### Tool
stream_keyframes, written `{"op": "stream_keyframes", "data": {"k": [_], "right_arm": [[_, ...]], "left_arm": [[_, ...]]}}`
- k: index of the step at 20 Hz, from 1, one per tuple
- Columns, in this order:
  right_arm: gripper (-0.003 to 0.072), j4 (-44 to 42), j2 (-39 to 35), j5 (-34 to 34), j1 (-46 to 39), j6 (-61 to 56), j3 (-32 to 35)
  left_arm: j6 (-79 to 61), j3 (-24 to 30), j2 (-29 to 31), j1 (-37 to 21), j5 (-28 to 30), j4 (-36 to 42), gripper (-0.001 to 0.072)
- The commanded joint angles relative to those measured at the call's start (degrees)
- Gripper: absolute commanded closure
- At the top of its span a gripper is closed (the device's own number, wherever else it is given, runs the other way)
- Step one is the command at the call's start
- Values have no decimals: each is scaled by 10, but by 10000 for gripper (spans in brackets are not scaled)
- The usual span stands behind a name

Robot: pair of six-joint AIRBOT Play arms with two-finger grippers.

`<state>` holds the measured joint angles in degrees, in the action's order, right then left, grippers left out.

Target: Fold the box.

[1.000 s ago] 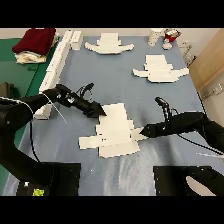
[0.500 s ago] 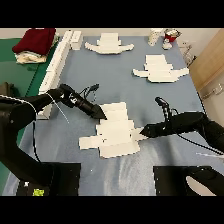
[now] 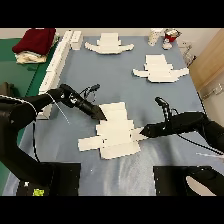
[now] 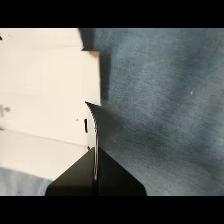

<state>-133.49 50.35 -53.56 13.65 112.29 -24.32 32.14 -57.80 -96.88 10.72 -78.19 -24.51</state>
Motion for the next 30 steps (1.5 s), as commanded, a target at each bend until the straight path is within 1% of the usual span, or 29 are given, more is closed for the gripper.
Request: {"op": "stream_keyframes", "data": {"k": [1,5,6,7,8,10,12,13,15,16,17,18,20,24,27,29,30], "right_arm": [[681,0,0,2,0,0,0],[669,0,0,6,0,0,0],[548,4,0,9,0,0,0],[399,10,0,12,-1,0,0],[375,27,0,19,-1,-3,-2],[376,122,0,28,-3,-60,-22],[376,257,0,25,-14,-165,-54],[376,325,0,21,-16,-226,-69],[365,469,0,4,-16,-392,-100],[255,525,0,-7,-16,-464,-117],[132,556,0,-14,-16,-512,-132],[110,571,0,-17,-16,-545,-147],[110,572,0,-18,-16,-569,-163],[110,565,7,-26,-16,-575,-164],[110,555,22,-26,-15,-589,-164],[110,547,35,-24,-15,-594,-164],[110,541,38,-24,-15,-594,-164]], "left_arm": [[-30,0,0,0,-18,-1,693],[-30,0,0,0,-19,1,693],[-30,0,0,0,-19,1,693],[-33,0,0,0,-19,3,694],[-55,0,3,0,-19,10,694],[-126,0,20,0,-15,25,696],[-179,1,51,0,9,26,697],[-201,1,69,3,24,26,698],[-238,8,106,14,56,24,698],[-260,14,122,23,74,22,698],[-280,21,137,33,92,22,698],[-301,32,153,48,110,22,699],[-343,67,194,77,150,22,700],[-416,179,310,138,280,42,700],[-471,258,389,203,388,59,700],[-494,292,421,248,464,66,699],[-495,301,426,264,490,66,698]]}}
